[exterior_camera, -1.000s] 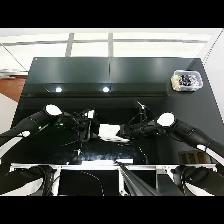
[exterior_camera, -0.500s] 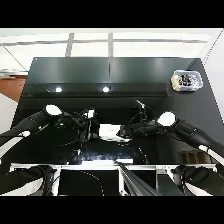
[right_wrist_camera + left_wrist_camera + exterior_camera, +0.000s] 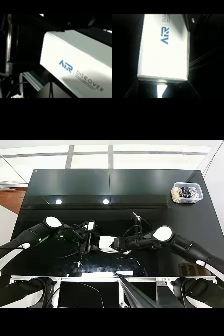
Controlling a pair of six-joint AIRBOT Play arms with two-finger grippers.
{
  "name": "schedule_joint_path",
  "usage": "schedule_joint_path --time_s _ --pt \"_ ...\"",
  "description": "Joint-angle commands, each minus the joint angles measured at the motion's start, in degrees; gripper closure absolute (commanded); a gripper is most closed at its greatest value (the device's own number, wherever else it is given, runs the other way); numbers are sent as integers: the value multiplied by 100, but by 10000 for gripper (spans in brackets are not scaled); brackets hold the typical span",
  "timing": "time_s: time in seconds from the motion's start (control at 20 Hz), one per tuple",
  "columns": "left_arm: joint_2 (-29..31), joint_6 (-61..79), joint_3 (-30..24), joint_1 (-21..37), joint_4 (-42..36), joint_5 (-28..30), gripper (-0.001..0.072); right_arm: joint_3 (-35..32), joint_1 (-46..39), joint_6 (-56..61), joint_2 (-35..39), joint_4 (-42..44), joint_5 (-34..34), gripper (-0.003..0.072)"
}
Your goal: Fold the box and place the chain.
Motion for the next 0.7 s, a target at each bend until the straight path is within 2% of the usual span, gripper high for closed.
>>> schedule_joint_path --time_s 0.0,0.65 --pt "-2 9 2 0 7 0 224 7 221 -15 -144 142 -267 644" --pt "-2 11 2 0 7 0 224 4 223 160 -391 -76 -402 644"
